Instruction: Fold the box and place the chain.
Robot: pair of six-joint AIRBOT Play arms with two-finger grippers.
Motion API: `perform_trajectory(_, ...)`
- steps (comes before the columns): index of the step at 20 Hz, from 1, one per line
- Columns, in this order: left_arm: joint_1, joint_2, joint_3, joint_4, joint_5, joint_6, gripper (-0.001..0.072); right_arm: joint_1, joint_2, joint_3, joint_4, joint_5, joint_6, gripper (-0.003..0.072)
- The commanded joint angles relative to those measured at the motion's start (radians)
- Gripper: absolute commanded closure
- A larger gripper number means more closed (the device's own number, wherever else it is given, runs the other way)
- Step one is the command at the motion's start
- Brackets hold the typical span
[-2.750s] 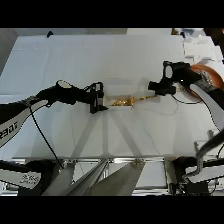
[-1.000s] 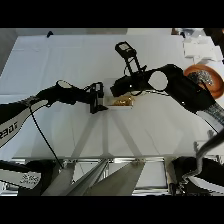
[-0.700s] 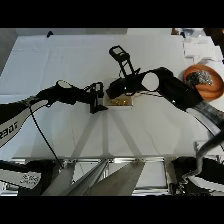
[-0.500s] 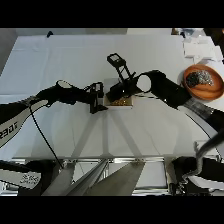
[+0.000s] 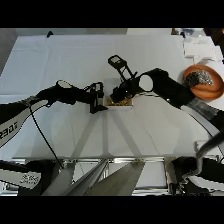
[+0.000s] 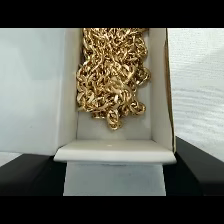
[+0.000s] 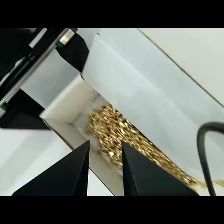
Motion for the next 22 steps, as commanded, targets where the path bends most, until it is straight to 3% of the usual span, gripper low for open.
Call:
perform_trajectory(1, 0.0, 0.001, 0.0, 0.0, 0.0, 0.0, 0.0495, -0.065, 0.076, 0.0, -0.004, 0.115, -0.129, 0.0457)
perform_trajectory(4, 0.0, 0.001, 0.0, 0.0, 0.0, 0.0, 0.0495, -0.212, 0.129, 0.0, -0.007, 0.201, -0.172, 0.0452)
perform_trajectory(9, 0.0, 0.001, 0.0, 0.0, 0.0, 0.0, 0.0495, -0.446, 0.087, 0.0, -0.074, 0.275, -0.129, 0.0442)
perform_trajectory(11, 0.0, 0.001, 0.0, 0.0, 0.0, 0.0, 0.0495, -0.468, 0.047, 0.0, -0.12, 0.251, -0.153, 0.0276)
perform_trajectory(14, 0.0, 0.001, 0.0, 0.0, 0.0, 0.0, 0.0495, -0.467, -0.046, 0.0, -0.153, 0.225, -0.258, 0.0246)
perform_trajectory(22, 0.0, 0.001, 0.0, 0.0, 0.0, 0.0, 0.0495, -0.463, -0.204, 0.0, -0.164, 0.104, -0.264, 0.0246)
